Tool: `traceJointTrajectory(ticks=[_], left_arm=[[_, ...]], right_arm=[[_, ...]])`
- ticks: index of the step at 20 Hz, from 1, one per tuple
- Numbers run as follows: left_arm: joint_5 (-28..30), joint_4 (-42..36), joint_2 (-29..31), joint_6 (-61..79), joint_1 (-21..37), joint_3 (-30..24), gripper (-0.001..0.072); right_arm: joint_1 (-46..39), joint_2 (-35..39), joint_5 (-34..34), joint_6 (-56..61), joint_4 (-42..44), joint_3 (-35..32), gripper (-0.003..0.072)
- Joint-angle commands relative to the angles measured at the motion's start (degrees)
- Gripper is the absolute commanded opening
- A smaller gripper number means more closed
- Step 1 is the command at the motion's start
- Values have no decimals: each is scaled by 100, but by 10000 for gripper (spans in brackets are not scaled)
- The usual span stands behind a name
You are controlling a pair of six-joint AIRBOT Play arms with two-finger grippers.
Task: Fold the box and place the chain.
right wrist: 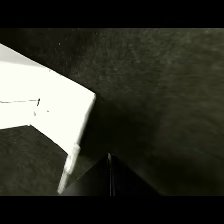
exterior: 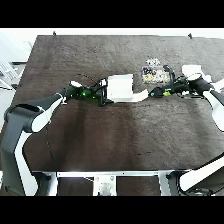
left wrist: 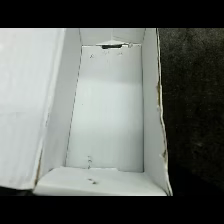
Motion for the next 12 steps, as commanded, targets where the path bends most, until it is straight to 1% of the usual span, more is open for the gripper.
traceJointTrajectory(ticks=[1, 5, 9, 11, 12], left_arm=[[0, 0, -4, 0, 4, 2, 289], [0, 0, -4, 0, 4, 2, 289], [0, 2, -4, 0, 7, 2, 289], [0, 2, -4, 0, 4, 2, 289], [0, 2, -4, 0, 4, 2, 288]], right_arm=[[280, -109, -94, 96, 17, 7, 6], [555, -109, -188, 94, 15, 37, 6], [577, -109, -267, 101, 66, 55, 6], [577, -107, -166, 162, 170, 81, 6], [577, -107, -20, 157, 374, 101, 6]])
